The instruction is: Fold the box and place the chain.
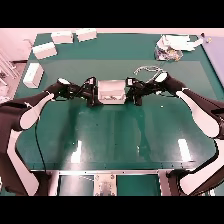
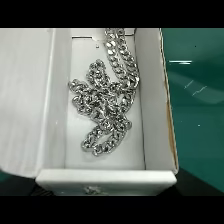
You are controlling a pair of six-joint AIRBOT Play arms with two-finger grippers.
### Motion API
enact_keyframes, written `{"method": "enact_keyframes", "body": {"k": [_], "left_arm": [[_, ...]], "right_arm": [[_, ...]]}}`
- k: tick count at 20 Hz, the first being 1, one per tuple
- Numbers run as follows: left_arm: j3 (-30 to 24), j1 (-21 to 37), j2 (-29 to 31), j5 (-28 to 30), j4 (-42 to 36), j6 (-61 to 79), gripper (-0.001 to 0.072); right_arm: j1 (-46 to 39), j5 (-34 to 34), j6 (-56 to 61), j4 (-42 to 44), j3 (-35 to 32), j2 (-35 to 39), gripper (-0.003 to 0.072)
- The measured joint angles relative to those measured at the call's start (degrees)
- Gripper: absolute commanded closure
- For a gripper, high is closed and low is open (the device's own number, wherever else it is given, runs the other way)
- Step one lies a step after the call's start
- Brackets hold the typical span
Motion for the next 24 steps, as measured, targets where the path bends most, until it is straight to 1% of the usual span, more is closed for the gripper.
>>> {"method": "enact_keyframes", "body": {"k": [1,2,3,7,8,10,11,17,21,24], "left_arm": [[0.0,0.0,0.0,0.0,0.0,0.0,0.0460],[0.0,0.0,0.0,0.0,0.0,0.0,0.0460],[0.0,0.0,0.0,0.0,0.0,0.0,0.0460],[0.0,0.0,0.0,0.0,0.0,0.0,0.0460],[0.0,0.0,0.0,0.0,0.0,0.0,0.0460],[0.0,0.0,0.0,0.0,0.0,0.0,0.0460],[0.0,0.0,0.0,0.0,0.0,0.0,0.0460],[0.0,0.0,0.0,0.0,0.0,0.0,0.0460],[0.0,0.0,0.0,0.0,0.0,0.0,0.0460],[0.0,0.0,0.0,0.0,0.0,0.0,0.0460]], "right_arm": [[-0.1,-0.7,0.0,0.1,0.0,-0.1,0.0578],[-0.2,-1.0,0.0,0.1,0.0,-0.2,0.0637],[-0.2,-1.4,0.1,0.0,0.0,-0.3,0.0659],[-0.4,-2.8,0.9,0.0,0.0,-0.3,0.0672],[-0.4,-3.1,1.1,-0.1,0.1,-0.3,0.0643],[-0.5,-3.2,1.2,-0.4,0.3,0.1,0.0171],[-0.7,-3.5,1.7,-0.2,0.6,0.3,0.0128],[-1.1,-3.0,1.5,-1.1,1.9,1.7,0.0129],[-1.1,-2.9,1.0,1.7,2.3,2.2,0.0129],[-0.8,-0.7,-0.5,3.7,2.3,2.1,0.0129]]}}
